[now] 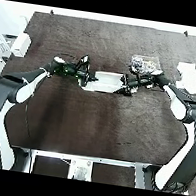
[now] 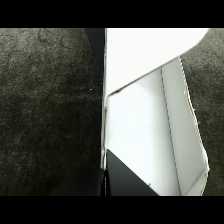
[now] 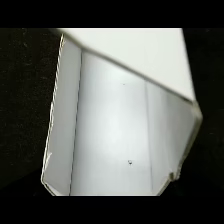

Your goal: Fold the box and place the chain.

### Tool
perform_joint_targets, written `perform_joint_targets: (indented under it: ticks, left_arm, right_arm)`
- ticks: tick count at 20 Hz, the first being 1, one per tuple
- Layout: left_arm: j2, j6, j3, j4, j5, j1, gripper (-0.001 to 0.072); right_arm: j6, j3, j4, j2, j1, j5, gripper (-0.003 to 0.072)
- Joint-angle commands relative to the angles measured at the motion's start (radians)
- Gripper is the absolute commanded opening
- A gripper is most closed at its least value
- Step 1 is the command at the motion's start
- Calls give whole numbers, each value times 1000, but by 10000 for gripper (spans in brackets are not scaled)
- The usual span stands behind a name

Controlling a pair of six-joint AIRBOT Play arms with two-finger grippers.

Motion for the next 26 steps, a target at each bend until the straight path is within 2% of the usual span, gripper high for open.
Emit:
perform_joint_targets:
  ticks: [1,21,22,23,24,25,26]
  left_arm:
    - [1,0,1,0,1,1,23]
    - [1,0,1,0,1,1,23]
    - [1,0,1,0,1,1,22]
    - [1,0,1,0,0,1,23]
    - [1,0,1,0,1,1,22]
    - [1,0,1,0,1,1,22]
    - [1,0,1,0,1,1,23]
  right_arm:
    - [-2,3,-3,-2,8,0,620]
    - [-47,10,-11,-4,22,-44,620]
    - [-47,10,-11,-4,22,-44,608]
    - [-47,10,-11,-4,22,-44,543]
    - [-47,10,-10,-4,22,-44,439]
    - [-47,10,-10,-4,21,-44,399]
    - [-47,10,-10,-3,21,-44,401]
